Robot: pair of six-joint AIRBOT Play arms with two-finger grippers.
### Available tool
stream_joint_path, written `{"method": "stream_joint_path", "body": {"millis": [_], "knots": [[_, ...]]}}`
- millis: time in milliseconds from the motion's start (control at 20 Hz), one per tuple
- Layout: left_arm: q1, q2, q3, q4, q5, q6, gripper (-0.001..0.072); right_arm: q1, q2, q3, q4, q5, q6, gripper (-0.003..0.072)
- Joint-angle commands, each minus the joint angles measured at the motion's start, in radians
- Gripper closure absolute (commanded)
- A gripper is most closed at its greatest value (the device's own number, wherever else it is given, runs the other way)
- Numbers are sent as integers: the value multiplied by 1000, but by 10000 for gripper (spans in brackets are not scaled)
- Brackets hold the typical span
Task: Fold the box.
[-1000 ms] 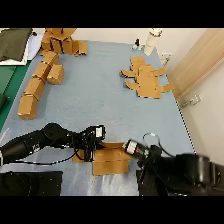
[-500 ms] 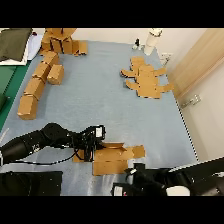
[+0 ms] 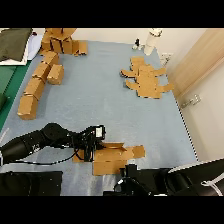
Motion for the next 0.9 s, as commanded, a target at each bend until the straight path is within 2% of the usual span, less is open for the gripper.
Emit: {"method": "stream_joint_path", "body": {"millis": [0,650,850], "knots": [[0,0,0,0,0,0,697,1,-27,-1,-40,-3,1,202],[0,0,0,0,0,0,697,-64,-100,3,-119,-9,3,202],[0,0,0,0,0,0,697,-64,-98,31,-150,-59,65,202]]}}
